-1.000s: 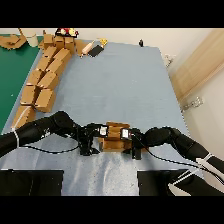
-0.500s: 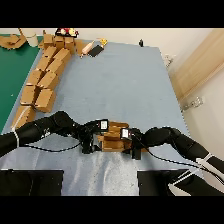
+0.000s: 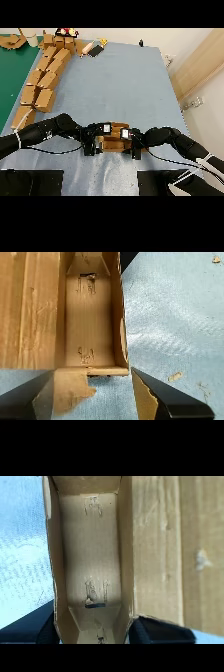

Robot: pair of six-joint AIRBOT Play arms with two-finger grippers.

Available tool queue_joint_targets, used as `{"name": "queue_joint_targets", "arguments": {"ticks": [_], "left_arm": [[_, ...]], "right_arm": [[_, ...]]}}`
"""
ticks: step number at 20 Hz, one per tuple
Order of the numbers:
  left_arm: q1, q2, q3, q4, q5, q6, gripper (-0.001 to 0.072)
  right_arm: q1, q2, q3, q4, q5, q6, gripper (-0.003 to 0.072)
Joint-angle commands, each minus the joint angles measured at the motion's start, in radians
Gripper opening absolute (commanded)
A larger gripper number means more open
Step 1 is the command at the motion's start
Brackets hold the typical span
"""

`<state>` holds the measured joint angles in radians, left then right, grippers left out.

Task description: Fold the box.

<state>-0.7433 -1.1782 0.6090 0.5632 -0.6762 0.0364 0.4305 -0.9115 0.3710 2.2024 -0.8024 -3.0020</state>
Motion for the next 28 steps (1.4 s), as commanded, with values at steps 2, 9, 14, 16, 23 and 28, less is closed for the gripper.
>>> {"name": "queue_joint_targets", "arguments": {"ticks": [2,9,14,16,23,28], "left_arm": [[-0.011,-0.027,0.001,-0.006,0.040,0.000,0.0697],[-0.019,-0.058,0.001,-0.006,0.045,0.000,0.0697],[-0.091,-0.075,0.001,-0.007,0.119,0.000,0.0697],[-0.099,-0.075,0.001,-0.007,0.132,-0.004,0.0697],[-0.098,-0.075,0.001,-0.002,0.135,-0.011,0.0696],[-0.097,-0.075,0.001,0.008,0.145,-0.011,0.0510]], "right_arm": [[0.000,0.001,0.001,0.001,0.001,0.000,0.0502],[0.000,0.000,0.001,0.001,0.001,0.000,0.0502],[0.000,0.001,0.001,0.001,0.001,0.000,0.0502],[0.000,0.001,0.001,0.001,0.001,0.000,0.0502],[0.000,0.001,0.001,0.001,0.001,0.000,0.0502],[0.000,0.001,0.001,0.001,0.001,0.000,0.0501]]}}
